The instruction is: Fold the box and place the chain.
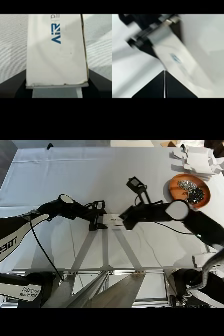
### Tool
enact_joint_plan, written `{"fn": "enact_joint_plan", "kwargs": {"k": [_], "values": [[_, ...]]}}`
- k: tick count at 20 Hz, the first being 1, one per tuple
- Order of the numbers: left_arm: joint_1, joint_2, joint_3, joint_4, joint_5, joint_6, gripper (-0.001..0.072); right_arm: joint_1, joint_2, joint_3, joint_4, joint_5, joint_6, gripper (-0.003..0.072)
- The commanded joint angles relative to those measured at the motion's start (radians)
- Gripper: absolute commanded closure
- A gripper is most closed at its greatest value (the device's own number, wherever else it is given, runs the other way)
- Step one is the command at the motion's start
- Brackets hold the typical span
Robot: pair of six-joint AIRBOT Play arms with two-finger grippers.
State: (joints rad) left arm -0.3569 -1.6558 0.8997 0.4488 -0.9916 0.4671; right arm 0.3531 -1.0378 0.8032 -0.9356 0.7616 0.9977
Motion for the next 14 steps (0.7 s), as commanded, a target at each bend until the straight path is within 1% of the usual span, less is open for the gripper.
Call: {"fn": "enact_joint_plan", "kwargs": {"k": [1, 4, 6, 8, 10, 12, 14], "values": [[0.0, 0.0, 0.0, 0.001, 0.0, 0.0, 0.0434, 0.0, 0.167, 0.001, -0.566, 0.094, 0.349, 0.0675], [0.0, 0.0, 0.0, 0.001, 0.0, 0.0, 0.0434, 0.0, 0.252, 0.001, -0.916, 0.2, 0.518, 0.0675], [0.0, 0.0, 0.0, 0.001, 0.0, 0.0, 0.0434, -0.014, 0.267, 0.001, -1.061, 0.276, 0.595, 0.0675], [0.0, 0.0, 0.0, 0.001, 0.0, 0.0, 0.0434, -0.099, 0.267, 0.001, -1.077, 0.324, 0.63, 0.0675], [0.0, 0.0, 0.0, 0.001, 0.0, 0.0, 0.0434, -0.236, 0.267, 0.001, -1.075, 0.334, 0.673, 0.0675], [0.0, 0.0, 0.0, 0.001, 0.0, 0.0, 0.0434, -0.405, 0.267, 0.0, -1.066, 0.322, 0.739, 0.0675], [0.0, 0.0, 0.0, 0.001, 0.0, 0.0, 0.0434, -0.584, 0.267, 0.0, -0.999, 0.299, 0.811, 0.0677]]}}
